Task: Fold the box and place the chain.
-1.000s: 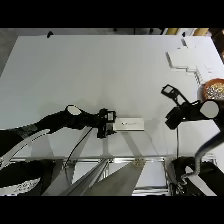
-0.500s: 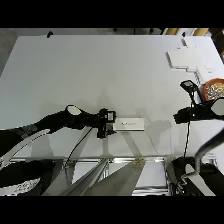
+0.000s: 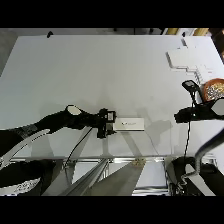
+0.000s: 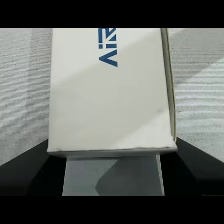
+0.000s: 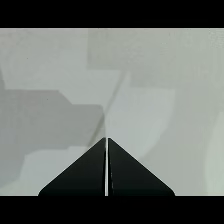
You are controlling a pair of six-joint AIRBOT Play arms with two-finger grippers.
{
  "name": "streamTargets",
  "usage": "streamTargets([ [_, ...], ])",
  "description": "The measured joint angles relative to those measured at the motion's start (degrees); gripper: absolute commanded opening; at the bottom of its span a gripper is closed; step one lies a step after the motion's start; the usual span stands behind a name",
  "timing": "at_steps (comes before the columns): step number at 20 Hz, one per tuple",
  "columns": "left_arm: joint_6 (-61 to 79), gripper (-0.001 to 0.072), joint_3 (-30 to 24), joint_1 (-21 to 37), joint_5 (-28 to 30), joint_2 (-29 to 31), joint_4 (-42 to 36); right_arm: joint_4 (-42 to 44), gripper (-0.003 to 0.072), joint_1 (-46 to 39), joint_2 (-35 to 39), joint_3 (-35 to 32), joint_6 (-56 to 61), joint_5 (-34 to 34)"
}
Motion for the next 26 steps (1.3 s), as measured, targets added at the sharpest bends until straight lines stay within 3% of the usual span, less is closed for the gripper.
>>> streamTargets([
  [8, -1.3, 0.0275, 0.0, 0.2, 0.0, 0.9, 0.6, 0.0, 0.0018, 0.0, 0.0, 0.0, 0.0, 0.0],
  [13, -13.1, 0.0275, 0.0, 4.9, 0.6, 11.3, 1.0, 0.0, 0.0018, 0.0, 0.0, 0.0, 0.0, 0.0],
  [16, -23.1, 0.0275, 0.0, 11.1, 1.5, 20.8, 5.5, 0.0, 0.0018, 0.0, 0.0, 0.0, 0.0, 0.0],
  [20, -43.0, 0.0275, 0.0, 23.3, 2.8, 31.5, 22.1, 0.0, 0.0018, 0.0, 0.0, 0.0, 0.0, 0.0],
  [26, -71.9, 0.0275, 0.0, 43.6, 3.5, 36.8, 44.8, 0.0, 0.0018, 0.0, 0.0, 0.0, 0.0, 0.0],
])
